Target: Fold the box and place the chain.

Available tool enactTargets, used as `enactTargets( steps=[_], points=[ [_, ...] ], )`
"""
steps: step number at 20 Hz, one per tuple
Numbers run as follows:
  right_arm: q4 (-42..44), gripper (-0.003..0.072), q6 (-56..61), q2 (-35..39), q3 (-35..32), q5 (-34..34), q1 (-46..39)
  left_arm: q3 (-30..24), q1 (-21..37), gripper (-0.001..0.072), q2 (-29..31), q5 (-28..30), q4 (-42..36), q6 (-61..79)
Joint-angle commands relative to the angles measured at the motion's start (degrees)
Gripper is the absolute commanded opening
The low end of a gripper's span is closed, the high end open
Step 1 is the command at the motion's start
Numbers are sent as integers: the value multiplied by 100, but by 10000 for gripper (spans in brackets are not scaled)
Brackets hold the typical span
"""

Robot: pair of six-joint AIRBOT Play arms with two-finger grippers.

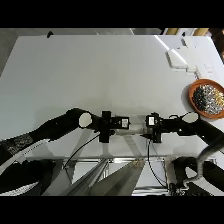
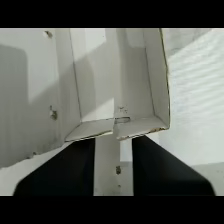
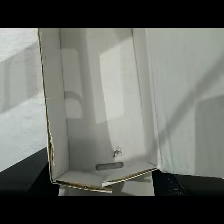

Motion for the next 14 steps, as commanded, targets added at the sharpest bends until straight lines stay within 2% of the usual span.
enactTargets(
  steps=[1, 2, 11, 13, 14],
  points=[
    [4, 456, 2, 4, 2, 7, -2, -2, -46, 154, -9, 98, -197, 278],
    [7, 456, 2, 4, 2, 4, -2, -2, -46, 133, -9, 105, -332, 450],
    [7, 456, 2, 4, 2, 4, -4, 0, -160, 132, -221, 269, -809, 533],
    [7, 456, 2, 4, 2, 7, -2, -2, -168, 175, -221, 308, -841, 533],
    [4, 456, 2, 4, 2, 4, -2, 0, -168, 235, -221, 310, -841, 529]
  ],
)
